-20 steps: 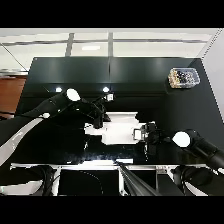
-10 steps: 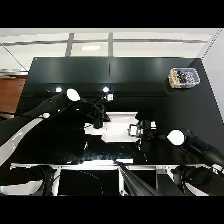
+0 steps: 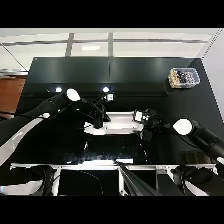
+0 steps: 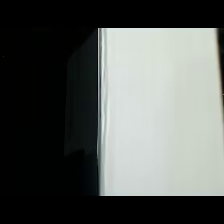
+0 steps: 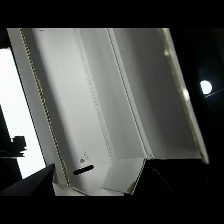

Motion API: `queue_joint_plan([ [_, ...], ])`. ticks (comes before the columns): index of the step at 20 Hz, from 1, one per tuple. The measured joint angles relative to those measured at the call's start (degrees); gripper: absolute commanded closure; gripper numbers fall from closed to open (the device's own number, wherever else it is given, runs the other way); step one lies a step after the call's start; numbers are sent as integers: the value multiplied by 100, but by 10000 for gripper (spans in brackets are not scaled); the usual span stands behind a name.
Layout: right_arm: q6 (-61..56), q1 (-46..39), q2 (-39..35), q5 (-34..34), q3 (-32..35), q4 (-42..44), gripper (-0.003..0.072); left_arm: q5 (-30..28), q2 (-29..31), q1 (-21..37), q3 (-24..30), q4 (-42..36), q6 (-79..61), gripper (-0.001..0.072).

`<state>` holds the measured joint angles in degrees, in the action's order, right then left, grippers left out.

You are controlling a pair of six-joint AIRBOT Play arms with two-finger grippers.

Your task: Fold the box and place the chain.

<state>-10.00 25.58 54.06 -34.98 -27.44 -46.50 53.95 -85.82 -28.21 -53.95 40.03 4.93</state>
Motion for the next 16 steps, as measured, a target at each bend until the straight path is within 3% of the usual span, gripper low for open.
queue_joint_plan([
  [16, 83, -103, 170, -249, -28, 463, -18, 46, 109, -203, 0, 245, -273, 685],
])
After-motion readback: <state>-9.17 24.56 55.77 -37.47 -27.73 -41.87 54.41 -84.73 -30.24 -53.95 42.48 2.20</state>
